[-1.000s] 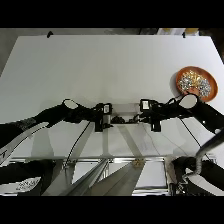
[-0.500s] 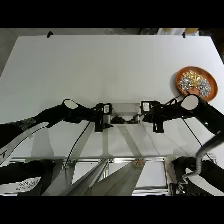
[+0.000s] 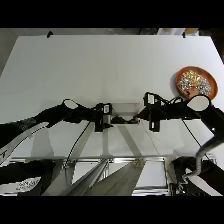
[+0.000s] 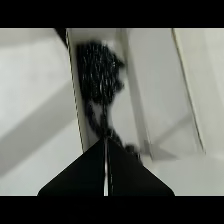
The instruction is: Fold the box and place the chain.
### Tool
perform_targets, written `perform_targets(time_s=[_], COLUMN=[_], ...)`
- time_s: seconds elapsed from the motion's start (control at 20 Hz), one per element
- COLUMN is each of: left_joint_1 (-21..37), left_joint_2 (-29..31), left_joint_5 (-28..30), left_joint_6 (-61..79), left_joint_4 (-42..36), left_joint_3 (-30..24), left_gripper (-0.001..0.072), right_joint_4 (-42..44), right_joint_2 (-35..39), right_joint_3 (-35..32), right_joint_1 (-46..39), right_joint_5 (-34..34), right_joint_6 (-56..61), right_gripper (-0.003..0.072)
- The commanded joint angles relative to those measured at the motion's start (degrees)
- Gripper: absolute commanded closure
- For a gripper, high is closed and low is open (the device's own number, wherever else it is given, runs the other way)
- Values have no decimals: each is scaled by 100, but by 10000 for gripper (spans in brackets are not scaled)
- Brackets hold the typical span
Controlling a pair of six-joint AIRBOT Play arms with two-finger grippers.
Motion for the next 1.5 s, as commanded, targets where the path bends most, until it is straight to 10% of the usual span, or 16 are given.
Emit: perform_targets(time_s=[0.0,0.3,0.45,0.95,1.45], left_joint_1=[2,2,2,2,2], left_joint_2=[0,0,0,0,0], left_joint_5=[0,0,0,0,0], left_joint_6=[2,2,2,2,2], left_joint_4=[2,2,0,2,2], left_joint_3=[-2,-2,-2,-2,-2], left_gripper=[320,320,320,320,320], right_joint_4=[627,557,125,-1478,-857], right_joint_2=[22,-251,-256,-249,-496], right_joint_3=[0,0,0,-4,-352], right_joint_1=[472,968,960,-433,-435], right_joint_5=[-273,-903,-844,162,-192], right_joint_6=[-63,-59,-48,-46,-977], right_gripper=[670,668,493,510,404])
